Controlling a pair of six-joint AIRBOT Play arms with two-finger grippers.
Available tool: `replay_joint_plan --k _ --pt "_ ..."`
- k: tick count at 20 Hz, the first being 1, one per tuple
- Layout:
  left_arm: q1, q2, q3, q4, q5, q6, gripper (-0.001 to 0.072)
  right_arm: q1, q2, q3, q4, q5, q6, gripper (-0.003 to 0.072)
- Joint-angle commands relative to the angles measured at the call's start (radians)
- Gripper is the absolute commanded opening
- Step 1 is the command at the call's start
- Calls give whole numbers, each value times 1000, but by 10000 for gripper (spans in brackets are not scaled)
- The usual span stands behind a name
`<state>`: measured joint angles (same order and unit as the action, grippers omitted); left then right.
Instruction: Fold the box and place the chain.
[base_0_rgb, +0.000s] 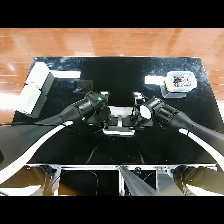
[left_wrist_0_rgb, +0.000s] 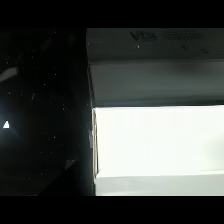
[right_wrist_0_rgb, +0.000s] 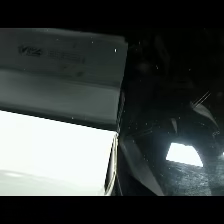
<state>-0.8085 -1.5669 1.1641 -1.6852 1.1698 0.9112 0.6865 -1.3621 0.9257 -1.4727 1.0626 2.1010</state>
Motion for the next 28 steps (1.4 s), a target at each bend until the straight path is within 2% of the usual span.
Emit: replay_joint_plan --k 1,19,20,21,28 --pt "0 0 1 1 -3 0 18 -6 -12 1 -2 -8 0 218" --pt "0 0 1 1 -11 0 19 -13 -66 4 25 10 -67 207" --pt "0 0 1 1 -11 0 18 -13 -65 5 26 11 -76 51" --pt "0 0 1 1 -11 0 19 -13 -65 6 32 11 -87 16" --pt "0 0 1 -1 -1 0 19 -14 -64 51 39 19 -138 16"
